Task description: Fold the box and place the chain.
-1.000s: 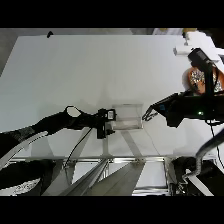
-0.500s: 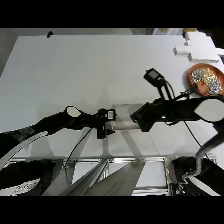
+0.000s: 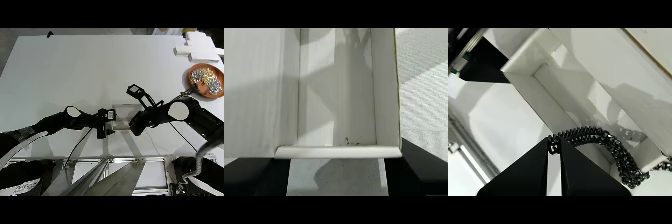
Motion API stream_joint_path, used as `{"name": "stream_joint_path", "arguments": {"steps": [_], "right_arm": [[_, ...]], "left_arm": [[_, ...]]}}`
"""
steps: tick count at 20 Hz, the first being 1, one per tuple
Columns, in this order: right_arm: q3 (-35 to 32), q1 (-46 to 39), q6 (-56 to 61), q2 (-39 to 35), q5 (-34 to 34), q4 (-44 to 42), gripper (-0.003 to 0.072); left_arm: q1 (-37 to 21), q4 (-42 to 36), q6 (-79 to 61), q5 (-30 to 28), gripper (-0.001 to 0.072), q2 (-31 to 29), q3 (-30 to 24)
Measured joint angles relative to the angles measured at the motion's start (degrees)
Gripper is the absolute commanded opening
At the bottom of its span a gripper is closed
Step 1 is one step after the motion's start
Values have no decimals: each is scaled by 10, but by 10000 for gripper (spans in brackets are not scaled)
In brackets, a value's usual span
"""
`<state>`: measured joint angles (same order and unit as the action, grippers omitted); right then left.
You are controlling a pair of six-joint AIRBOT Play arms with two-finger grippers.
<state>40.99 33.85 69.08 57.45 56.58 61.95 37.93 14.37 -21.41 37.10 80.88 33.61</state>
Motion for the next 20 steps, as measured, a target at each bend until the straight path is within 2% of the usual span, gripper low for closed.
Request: {"name": "stream_joint_path", "arguments": {"steps": [1, 3, 5, 7, 8, 13, 16, 17, 19, 20], "right_arm": [[-4, 0, 2, 2, 1, 7, 275], [-3, -7, 9, 3, 12, 15, 264], [13, -24, 12, 0, 38, 20, 156], [38, -51, 14, -9, 69, 24, 128], [51, -69, 14, -17, 82, 25, 21], [76, -172, 14, -50, 112, 52, 18], [59, -209, -2, -47, 86, 93, 21], [51, -215, -19, -42, 74, 101, 61], [33, -223, -84, -23, 53, 113, 189], [27, -226, -121, -11, 47, 115, 200]], "left_arm": [[0, 0, 0, 0, 167, 0, 0], [0, 0, 0, 0, 167, 0, 0], [0, 0, 0, 0, 167, 0, 0], [0, 0, 0, 0, 167, 0, 0], [0, 0, 0, 0, 167, 0, 0], [0, 0, 0, 0, 167, 0, 0], [0, 0, 0, 0, 167, 0, 0], [0, 0, 0, 0, 167, 0, 0], [0, 0, 0, 0, 167, 0, 0], [0, 0, 0, 0, 167, 0, 0]]}}
